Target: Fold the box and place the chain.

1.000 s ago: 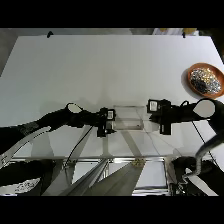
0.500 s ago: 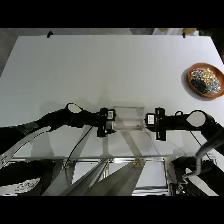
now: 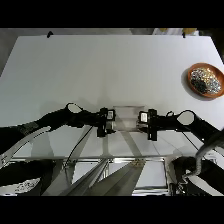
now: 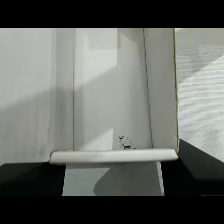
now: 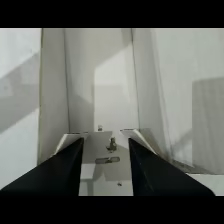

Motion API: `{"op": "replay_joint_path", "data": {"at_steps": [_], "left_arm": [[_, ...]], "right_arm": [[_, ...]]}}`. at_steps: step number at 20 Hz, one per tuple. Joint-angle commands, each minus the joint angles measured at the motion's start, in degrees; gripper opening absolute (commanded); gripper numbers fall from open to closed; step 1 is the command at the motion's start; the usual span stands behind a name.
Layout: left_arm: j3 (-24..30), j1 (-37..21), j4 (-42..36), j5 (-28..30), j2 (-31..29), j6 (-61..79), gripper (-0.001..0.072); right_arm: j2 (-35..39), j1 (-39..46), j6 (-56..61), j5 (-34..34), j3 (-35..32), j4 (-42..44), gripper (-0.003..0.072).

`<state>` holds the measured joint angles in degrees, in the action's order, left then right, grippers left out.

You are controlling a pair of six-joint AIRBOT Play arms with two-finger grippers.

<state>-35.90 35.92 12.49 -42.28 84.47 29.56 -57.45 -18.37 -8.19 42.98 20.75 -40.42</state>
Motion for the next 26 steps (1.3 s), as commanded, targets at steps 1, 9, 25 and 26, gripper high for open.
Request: {"op": "replay_joint_path", "data": {"at_steps": [1, 9, 25, 26], "left_arm": [[-0.04, 0.02, -0.02, 0.07, -0.02, 0.0, 0.0275], [-0.04, 0.02, -0.02, 0.07, -0.02, 0.0, 0.0275], [-0.04, 0.02, -0.02, 0.04, -0.02, 0.0, 0.0275], [-0.04, 0.02, -0.02, 0.07, -0.02, 0.0, 0.0275]], "right_arm": [[-1.46, -0.83, -0.02, -2.56, -0.04, 2.12, 0.037], [11.13, -0.83, 25.49, 0.09, 0.94, -21.75, 0.0322], [3.39, 21.66, 74.44, 14.56, 1.6, -18.84, 0.0016], [2.27, 20.7, 73.42, 14.05, 0.42, -16.2, 0.0016]]}}
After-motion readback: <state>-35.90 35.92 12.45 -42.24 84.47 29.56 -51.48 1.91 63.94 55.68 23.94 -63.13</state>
